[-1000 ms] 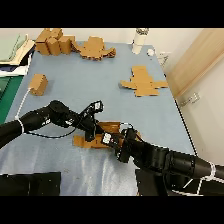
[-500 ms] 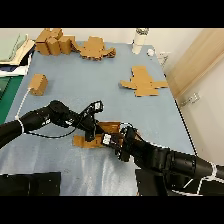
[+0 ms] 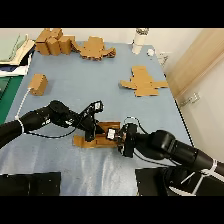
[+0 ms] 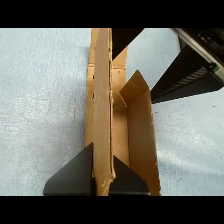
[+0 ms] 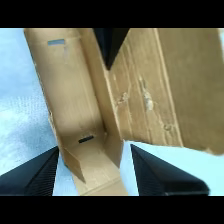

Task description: Fold the box.

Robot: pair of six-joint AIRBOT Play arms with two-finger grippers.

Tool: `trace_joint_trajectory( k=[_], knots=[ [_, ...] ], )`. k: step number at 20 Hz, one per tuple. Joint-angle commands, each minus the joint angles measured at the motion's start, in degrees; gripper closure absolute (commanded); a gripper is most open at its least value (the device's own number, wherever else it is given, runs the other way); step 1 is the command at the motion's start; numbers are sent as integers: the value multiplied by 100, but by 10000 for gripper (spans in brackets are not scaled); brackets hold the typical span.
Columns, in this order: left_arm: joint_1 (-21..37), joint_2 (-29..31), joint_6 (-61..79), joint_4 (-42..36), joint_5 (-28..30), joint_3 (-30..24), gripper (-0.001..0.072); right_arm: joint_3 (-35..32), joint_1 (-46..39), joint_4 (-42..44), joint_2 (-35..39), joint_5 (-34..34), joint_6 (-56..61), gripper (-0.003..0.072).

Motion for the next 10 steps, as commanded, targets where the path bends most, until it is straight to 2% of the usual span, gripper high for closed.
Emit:
trace_joint_trajectory(
  k=[1, 5, 10],
  knots=[
    [-2, -2, 2, 0, 2, 0, 696, 4, -1021, 2284, -195, 138, -2796, -34],
    [-2, -2, 2, 0, 2, 0, 696, 17, -1720, 3626, -841, 96, -4295, -34],
    [-2, -2, 2, 0, 4, 0, 696, 173, -1792, 3840, -1475, -28, -4494, -34]
  ],
)
